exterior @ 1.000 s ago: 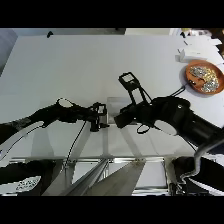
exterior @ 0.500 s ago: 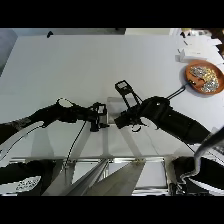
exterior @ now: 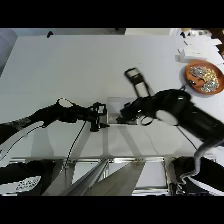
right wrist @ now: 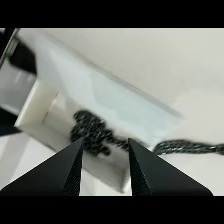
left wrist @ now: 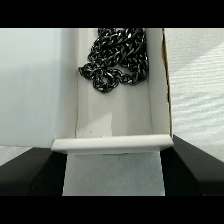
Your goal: Fold the box and place the chain.
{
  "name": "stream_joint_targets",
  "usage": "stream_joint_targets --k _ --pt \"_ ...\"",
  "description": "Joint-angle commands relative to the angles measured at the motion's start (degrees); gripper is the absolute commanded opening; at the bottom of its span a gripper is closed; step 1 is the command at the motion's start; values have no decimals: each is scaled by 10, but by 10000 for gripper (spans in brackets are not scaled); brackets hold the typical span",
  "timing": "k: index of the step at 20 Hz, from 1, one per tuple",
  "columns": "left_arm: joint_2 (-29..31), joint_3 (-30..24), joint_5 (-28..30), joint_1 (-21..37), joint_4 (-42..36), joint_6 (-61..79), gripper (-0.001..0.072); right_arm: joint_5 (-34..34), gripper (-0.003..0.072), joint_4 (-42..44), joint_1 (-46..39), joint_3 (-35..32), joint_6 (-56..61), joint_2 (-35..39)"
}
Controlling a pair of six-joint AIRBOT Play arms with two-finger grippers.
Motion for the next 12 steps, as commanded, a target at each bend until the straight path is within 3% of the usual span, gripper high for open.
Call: stream_joint_targets --k 1,8,12 --pt "0 0 0 0 0 0 225 16 315 0 -84 4 -25 53" --pt "0 0 0 0 0 0 225 85 315 1 -281 2 -91 27" --pt "0 0 0 0 0 0 225 101 314 12 -341 0 -127 1"
